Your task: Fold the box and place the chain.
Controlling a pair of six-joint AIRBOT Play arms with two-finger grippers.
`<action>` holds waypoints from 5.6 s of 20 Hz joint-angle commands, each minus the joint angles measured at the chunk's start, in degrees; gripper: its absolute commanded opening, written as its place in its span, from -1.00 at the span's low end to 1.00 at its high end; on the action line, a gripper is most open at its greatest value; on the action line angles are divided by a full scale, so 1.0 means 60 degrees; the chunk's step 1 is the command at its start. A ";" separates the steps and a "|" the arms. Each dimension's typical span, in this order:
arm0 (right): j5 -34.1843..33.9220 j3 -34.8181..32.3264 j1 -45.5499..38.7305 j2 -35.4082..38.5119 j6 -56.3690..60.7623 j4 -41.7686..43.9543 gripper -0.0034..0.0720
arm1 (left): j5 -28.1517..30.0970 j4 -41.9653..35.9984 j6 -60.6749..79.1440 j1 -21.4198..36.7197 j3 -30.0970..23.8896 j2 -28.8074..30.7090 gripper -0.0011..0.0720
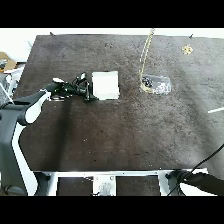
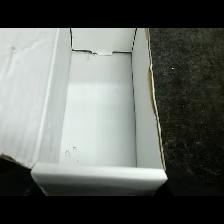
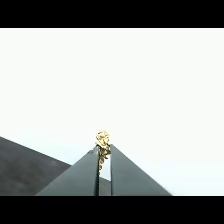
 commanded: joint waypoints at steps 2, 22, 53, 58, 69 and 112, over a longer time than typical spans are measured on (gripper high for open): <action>-0.0324 -0.0514 0.0820 0.0018 -0.0102 0.0062 -0.89 | 0.0004 0.0004 0.0000 0.0007 -0.0004 0.0004 -0.19; -0.6790 -0.7533 0.2641 -0.2801 0.0554 0.3508 -0.57 | 0.0004 0.0004 0.0000 0.0007 -0.0004 0.0004 -0.19; -0.2630 -0.8065 -0.1763 -0.3475 0.2401 0.4954 -0.39 | 0.0004 0.0004 0.0000 0.0007 -0.0004 0.0004 -0.19; -0.2685 -0.8065 -0.1606 -0.3391 0.2357 0.4867 -0.89 | 0.0004 0.0004 0.0000 0.0007 -0.0004 0.0004 -0.19; -0.2991 -0.7705 -0.0222 -0.0095 0.1552 0.4878 -0.89 | 0.0004 0.0004 0.0000 0.0007 -0.0004 0.0004 -0.19; -0.2226 -0.8229 -0.1621 -0.3217 0.3679 0.3905 -0.31 | 0.0004 0.0000 0.0000 0.0007 -0.0004 0.0004 -0.19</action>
